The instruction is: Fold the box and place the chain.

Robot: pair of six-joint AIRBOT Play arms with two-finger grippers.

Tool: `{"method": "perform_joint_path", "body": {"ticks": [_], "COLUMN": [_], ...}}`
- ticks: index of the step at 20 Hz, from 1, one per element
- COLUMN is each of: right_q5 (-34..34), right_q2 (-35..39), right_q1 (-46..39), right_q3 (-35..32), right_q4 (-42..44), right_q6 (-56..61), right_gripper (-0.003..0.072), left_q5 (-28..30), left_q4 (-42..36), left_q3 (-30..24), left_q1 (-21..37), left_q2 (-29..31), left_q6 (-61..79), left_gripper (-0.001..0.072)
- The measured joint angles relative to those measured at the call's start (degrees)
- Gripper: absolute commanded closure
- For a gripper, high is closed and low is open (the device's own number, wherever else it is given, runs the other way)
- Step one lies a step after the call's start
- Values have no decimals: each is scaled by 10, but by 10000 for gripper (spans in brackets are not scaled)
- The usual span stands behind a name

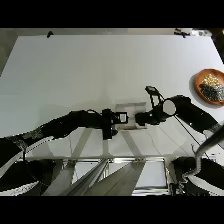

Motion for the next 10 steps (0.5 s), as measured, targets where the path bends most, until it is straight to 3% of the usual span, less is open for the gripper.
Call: {"method": "perform_joint_path", "body": {"ticks": [6, 9, 10], "right_q5": [-23, -34, -36], "right_q2": [0, 0, 0], "right_q1": [47, 55, 57], "right_q3": [0, 0, 0], "right_q4": [-62, -79, -84], "right_q6": [70, 80, 83], "right_gripper": [290, 412, 416], "left_q5": [0, 0, 0], "left_q4": [0, 0, 0], "left_q3": [0, 0, 0], "left_q1": [0, 0, 0], "left_q2": [0, 0, 0], "left_q6": [0, 0, -1], "left_gripper": [436, 436, 436]}}
